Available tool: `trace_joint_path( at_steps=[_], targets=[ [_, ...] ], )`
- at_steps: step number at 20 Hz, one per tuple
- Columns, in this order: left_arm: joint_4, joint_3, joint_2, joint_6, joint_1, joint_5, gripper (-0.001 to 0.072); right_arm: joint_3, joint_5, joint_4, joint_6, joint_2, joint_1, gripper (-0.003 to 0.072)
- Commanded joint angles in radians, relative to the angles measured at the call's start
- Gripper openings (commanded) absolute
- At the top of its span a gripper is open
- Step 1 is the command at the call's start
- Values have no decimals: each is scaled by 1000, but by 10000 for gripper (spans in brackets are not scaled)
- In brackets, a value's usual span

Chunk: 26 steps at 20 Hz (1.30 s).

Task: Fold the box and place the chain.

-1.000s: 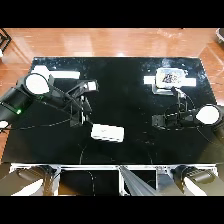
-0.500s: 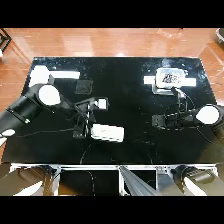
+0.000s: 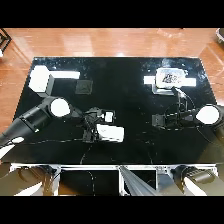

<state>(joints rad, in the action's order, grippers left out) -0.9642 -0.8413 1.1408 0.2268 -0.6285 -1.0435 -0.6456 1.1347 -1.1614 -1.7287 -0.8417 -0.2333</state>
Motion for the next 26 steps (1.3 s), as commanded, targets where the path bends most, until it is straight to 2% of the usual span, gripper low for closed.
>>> trace_joint_path(
  at_steps=[1,5,11,26],
  targets=[
    [54,43,10,-29,-3,81,621,1,-23,0,-8,0,1,22],
    [66,50,14,-31,-3,159,621,1,-33,0,-11,0,1,23],
    [65,52,79,-33,-3,140,621,1,-36,-1,-11,0,1,22],
    [69,52,81,-33,-3,121,621,1,-40,-3,-11,0,1,22]
  ],
)
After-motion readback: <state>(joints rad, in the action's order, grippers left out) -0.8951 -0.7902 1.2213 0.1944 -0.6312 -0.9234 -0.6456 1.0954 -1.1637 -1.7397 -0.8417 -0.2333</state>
